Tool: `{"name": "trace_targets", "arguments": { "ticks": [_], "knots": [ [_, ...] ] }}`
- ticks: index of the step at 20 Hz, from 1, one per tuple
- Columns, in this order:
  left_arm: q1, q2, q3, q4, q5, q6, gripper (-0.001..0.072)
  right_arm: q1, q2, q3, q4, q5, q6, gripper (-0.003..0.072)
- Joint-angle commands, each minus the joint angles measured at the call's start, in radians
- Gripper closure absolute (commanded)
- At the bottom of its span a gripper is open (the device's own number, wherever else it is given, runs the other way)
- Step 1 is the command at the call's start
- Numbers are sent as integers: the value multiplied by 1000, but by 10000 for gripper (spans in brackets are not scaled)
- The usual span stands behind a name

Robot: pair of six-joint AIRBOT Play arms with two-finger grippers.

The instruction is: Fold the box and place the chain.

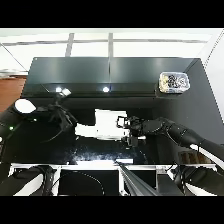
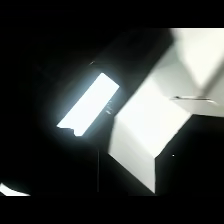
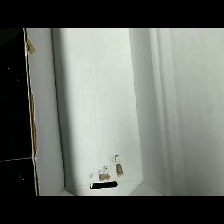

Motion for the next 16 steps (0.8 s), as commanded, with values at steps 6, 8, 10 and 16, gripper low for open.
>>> {"name": "trace_targets", "arguments": {
  "ticks": [6, 8, 10, 16],
  "knots": [
    [171, -121, -91, -118, -63, -470, 681, 1, -1, 0, 0, -1, 1, 150],
    [137, -188, -99, -154, -63, -467, 680, 1, -1, 0, 0, -1, 1, 150],
    [90, -243, -99, -209, -71, -407, 681, 1, -1, 0, 0, -1, 0, 150],
    [14, -267, -50, -309, -105, -360, 136, 1, -1, 0, 0, -1, 0, 150]
  ]
}}
